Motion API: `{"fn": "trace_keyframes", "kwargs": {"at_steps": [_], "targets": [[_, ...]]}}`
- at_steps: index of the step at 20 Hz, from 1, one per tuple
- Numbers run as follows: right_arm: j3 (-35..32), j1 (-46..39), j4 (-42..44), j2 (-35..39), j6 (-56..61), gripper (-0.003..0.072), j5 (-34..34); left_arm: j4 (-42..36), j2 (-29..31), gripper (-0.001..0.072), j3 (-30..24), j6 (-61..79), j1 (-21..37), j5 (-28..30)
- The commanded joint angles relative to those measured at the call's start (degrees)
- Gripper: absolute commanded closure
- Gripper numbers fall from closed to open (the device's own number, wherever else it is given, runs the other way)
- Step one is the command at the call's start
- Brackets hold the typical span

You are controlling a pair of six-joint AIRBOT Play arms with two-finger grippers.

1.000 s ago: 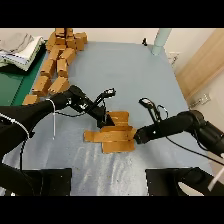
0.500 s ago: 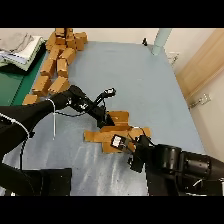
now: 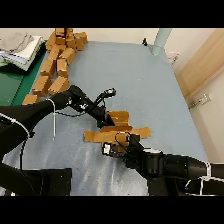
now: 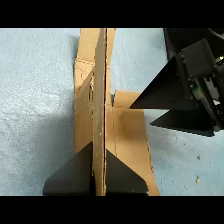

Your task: Fold the box.

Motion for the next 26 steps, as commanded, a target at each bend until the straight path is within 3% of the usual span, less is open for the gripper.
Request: {"fn": "trace_keyframes", "kwargs": {"at_steps": [1,10,14,22,24,25,26], "targets": [[-0.02,0.13,-0.24,-1.66,-0.22,0.0103,1.16,0.00,0.04,0.0697,0.04,0.00,0.02,0.02],[0.00,0.09,-5.95,-1.62,2.12,0.0106,1.55,0.00,0.04,0.0697,0.04,0.00,0.02,0.02],[0.11,0.09,-13.33,0.59,11.43,0.0107,1.53,0.00,0.04,0.0697,0.04,0.00,0.02,0.02],[0.11,0.13,-12.81,1.97,14.40,0.0103,1.53,0.02,0.04,0.0697,0.04,0.00,0.02,0.02],[0.11,0.07,-13.86,1.97,14.34,0.0060,1.11,0.02,0.04,0.0697,0.04,0.00,0.02,0.02],[0.09,-0.17,-14.03,1.99,14.36,-0.0034,1.44,0.00,0.04,0.0697,0.04,0.00,0.02,0.02],[0.09,-1.57,-12.98,1.99,14.03,-0.0034,2.38,0.00,0.04,0.0697,0.04,0.00,0.02,0.02]]}}
